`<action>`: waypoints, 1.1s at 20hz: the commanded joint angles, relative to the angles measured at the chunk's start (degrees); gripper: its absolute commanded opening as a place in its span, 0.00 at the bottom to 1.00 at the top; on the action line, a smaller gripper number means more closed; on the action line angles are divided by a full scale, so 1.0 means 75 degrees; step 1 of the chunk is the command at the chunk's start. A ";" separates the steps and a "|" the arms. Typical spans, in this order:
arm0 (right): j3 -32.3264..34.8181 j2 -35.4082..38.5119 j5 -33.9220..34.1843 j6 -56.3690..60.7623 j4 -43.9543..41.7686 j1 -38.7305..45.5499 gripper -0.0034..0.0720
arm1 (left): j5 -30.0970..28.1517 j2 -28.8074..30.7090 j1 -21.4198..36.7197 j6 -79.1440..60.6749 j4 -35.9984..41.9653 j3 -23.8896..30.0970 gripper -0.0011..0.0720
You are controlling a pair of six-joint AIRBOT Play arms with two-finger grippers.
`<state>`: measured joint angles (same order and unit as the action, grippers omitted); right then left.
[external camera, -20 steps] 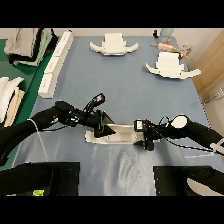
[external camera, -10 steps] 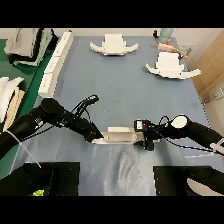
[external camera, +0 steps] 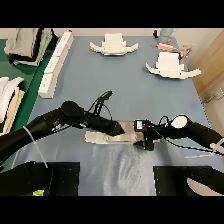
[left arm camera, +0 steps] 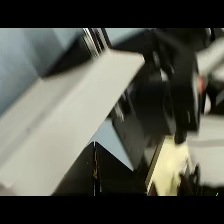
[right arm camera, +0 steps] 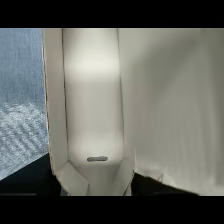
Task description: Fold the box.
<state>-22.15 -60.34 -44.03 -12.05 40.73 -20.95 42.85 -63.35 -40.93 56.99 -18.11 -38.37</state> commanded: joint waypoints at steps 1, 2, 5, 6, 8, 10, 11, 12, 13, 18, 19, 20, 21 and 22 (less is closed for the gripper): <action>-0.0006 0.0006 0.0000 0.0003 0.0000 0.0003 0.62 | -0.1454 -0.0702 -0.0067 0.1131 0.0452 -0.0428 0.03; -0.0006 0.0006 0.0000 0.0000 0.0000 0.0003 0.62 | -0.1597 -0.0825 -0.0026 0.1332 0.0522 -0.0484 0.03; -0.0006 0.0003 -0.0003 0.0000 0.0000 0.0003 0.62 | -0.2043 -0.1134 -0.0006 0.1851 0.0583 -0.0501 0.03; -0.0006 0.0006 0.0000 0.0003 -0.0003 0.0003 0.62 | -0.2095 -0.1282 -0.0006 0.2063 0.0562 -0.0493 0.03; -0.0006 0.0006 -0.0003 0.0003 0.0000 0.0003 0.62 | -0.1982 -0.1641 -0.0006 0.2311 0.0527 -0.0493 0.03; -0.0006 0.0006 -0.0003 0.0003 -0.0003 0.0003 0.62 | -0.1716 -0.1955 -0.0009 0.2474 0.0525 -0.0493 0.03; -0.0006 0.0003 -0.0003 0.0000 0.0000 0.0003 0.62 | -0.1644 -0.2052 -0.0009 0.2471 0.0525 -0.0493 0.03; -0.0006 0.0003 0.0000 0.0003 0.0000 0.0003 0.62 | -0.1638 -0.2119 -0.0009 0.2471 0.0507 -0.0493 0.03; -0.0006 0.0003 -0.0003 0.0003 0.0000 0.0003 0.62 | -0.1658 -0.2142 -0.0006 0.2471 0.0495 -0.0493 0.03; -0.0006 0.0003 -0.0003 0.0003 0.0000 0.0003 0.62 | -0.1775 -0.2124 0.0271 0.2323 0.0195 -0.0507 0.03; -0.0006 0.0003 -0.0003 0.0000 0.0000 0.0003 0.62 | -0.1635 -0.2101 0.0402 0.2192 0.0187 -0.0530 0.03; -0.0006 0.0006 -0.0003 0.0000 0.0000 0.0003 0.62 | -0.1399 -0.2034 0.0551 0.1999 0.0189 -0.0560 0.03; -0.0006 0.0003 0.0000 0.0003 0.0000 0.0003 0.62 | -0.1110 -0.1929 0.0688 0.1763 0.0192 -0.0595 0.03; -0.0006 0.0003 -0.0003 0.0003 0.0000 0.0003 0.62 | -0.0755 -0.1751 0.0828 0.1378 0.0184 -0.0644 0.03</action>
